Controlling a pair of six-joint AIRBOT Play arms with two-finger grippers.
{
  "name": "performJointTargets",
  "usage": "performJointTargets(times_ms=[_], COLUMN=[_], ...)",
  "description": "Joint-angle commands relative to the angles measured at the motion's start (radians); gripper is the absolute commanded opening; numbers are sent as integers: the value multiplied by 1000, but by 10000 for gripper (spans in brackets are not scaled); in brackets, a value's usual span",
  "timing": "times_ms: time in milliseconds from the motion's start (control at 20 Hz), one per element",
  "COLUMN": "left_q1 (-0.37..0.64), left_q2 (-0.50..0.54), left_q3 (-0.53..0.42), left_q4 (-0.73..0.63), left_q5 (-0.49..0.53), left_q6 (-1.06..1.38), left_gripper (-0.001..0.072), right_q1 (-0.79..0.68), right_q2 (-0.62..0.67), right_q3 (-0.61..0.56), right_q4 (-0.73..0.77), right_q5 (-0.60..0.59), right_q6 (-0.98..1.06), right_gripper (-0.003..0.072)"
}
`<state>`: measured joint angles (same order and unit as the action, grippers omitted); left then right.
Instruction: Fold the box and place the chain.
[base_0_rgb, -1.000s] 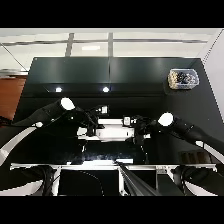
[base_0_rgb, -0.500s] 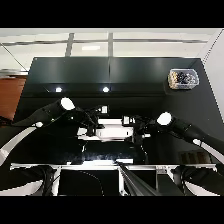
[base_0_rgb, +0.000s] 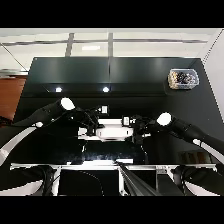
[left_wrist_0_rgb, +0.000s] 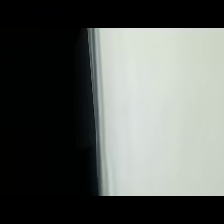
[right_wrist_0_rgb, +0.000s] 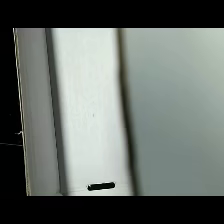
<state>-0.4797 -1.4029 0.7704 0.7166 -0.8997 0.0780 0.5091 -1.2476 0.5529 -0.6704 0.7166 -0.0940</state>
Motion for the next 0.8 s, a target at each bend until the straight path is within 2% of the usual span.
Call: performJointTargets(times_ms=[0, 750], left_q1=[0, 0], left_q2=[-1, -1], left_q3=[0, 0], left_q4=[0, 1], left_q5=[3, 3], left_q6=[0, 0], left_gripper=[30, 30], right_q1=[-1, -8], right_q2=[4, 20], right_q3=[0, -1], right_q4=[-3, 4], right_q5=[6, 16], right_q6=[5, 38], right_gripper=[706, 705])
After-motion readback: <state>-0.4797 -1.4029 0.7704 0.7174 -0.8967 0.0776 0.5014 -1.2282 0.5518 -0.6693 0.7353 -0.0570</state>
